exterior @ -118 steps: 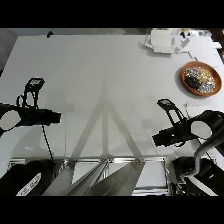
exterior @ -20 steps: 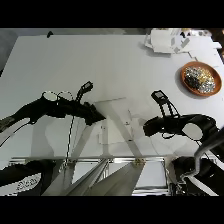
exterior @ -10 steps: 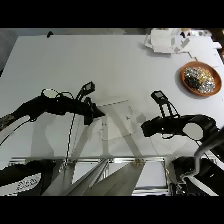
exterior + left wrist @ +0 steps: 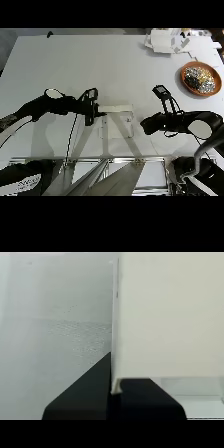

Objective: Fold the box and place the chain.

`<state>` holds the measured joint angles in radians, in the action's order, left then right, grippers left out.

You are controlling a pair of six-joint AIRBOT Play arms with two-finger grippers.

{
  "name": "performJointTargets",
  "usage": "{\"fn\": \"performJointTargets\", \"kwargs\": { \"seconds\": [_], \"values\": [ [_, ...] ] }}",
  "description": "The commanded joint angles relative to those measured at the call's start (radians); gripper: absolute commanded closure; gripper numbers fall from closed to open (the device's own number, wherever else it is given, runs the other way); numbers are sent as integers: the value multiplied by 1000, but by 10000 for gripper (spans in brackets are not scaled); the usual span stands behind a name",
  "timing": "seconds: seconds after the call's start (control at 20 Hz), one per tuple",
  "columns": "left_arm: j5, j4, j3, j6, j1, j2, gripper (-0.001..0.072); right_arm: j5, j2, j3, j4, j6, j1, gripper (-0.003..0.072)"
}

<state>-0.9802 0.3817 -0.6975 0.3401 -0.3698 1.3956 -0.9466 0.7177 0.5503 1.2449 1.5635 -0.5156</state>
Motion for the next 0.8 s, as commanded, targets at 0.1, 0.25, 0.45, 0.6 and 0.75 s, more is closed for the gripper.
{"fn": "performJointTargets", "kwargs": {
  "seconds": [0.1,0.25,0.45,0.6,0.75],
  "values": [
    [46,-7,-1,61,-32,56,705,-42,-5,7,71,-1,0,349],
    [74,-7,-1,61,-33,62,705,-40,-5,7,85,-1,0,349],
    [122,-5,-1,60,-33,62,705,-40,-5,7,99,-31,0,349],
    [128,-5,-1,60,-33,62,705,-39,-5,7,100,-54,0,349],
    [125,-5,-1,60,-33,62,705,-39,-5,7,108,-54,0,349]
  ]
}}
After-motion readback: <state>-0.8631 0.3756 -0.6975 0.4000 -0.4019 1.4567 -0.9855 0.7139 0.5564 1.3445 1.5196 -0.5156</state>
